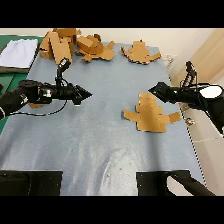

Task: Fold the box.

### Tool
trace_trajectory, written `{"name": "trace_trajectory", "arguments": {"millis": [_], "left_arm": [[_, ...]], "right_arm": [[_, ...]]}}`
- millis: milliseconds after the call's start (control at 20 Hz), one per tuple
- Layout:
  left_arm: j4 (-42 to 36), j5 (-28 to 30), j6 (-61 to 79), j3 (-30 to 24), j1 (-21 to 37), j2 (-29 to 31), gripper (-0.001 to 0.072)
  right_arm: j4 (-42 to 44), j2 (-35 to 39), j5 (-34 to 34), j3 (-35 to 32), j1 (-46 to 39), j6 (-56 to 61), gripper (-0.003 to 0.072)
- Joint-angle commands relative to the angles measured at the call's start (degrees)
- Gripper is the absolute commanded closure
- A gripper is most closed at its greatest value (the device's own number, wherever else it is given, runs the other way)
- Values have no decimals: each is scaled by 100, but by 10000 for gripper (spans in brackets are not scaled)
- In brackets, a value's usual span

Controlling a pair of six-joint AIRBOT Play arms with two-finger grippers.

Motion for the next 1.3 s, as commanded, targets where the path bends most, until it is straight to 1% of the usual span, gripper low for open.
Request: {"name": "trace_trajectory", "arguments": {"millis": [0, 450, 500, 550, 600, 650, 700, 800, 950, 1050, 1150, 1250], "left_arm": [[0, -2, 2, 7, 2, 2, 697], [0, -2, 2, 7, 2, 2, 697], [0, 0, 2, 7, 2, 0, 697], [0, 0, 2, 7, 2, 0, 697], [0, 0, 2, 7, 2, 2, 697], [0, 0, 2, 7, 2, 2, 697], [-2, -2, 4, 7, 0, 2, 697], [-243, 0, 9, 9, 2, 0, 697], [-498, 11, 9, 9, 2, 0, 697], [-667, 11, 11, 9, 2, 2, 697], [-667, 11, 11, 9, 2, 2, 697], [-664, 9, 11, 9, 0, 0, 697]], "right_arm": [[35, -31, -22, 4, 22, 0, 397], [-24, -35, -11, 7, -39, 48, 392], [-260, -35, 31, 22, -151, 227, 342], [-817, -35, 144, 72, -393, 605, 285], [-1447, -37, 363, 151, -710, 1040, 284], [-1998, -37, 612, 210, -1104, 1357, 257], [-2304, -35, 787, 225, -1480, 1373, 217], [-2686, -35, 925, 225, -2153, 1281, 216], [-2743, -125, 966, 223, -2667, 929, 196], [-2743, -332, 1163, 170, -2697, 717, 196], [-2361, -605, 1250, 28, -2695, 247, 196], [-2142, -835, 1093, -7, -2695, -50, 196]]}}
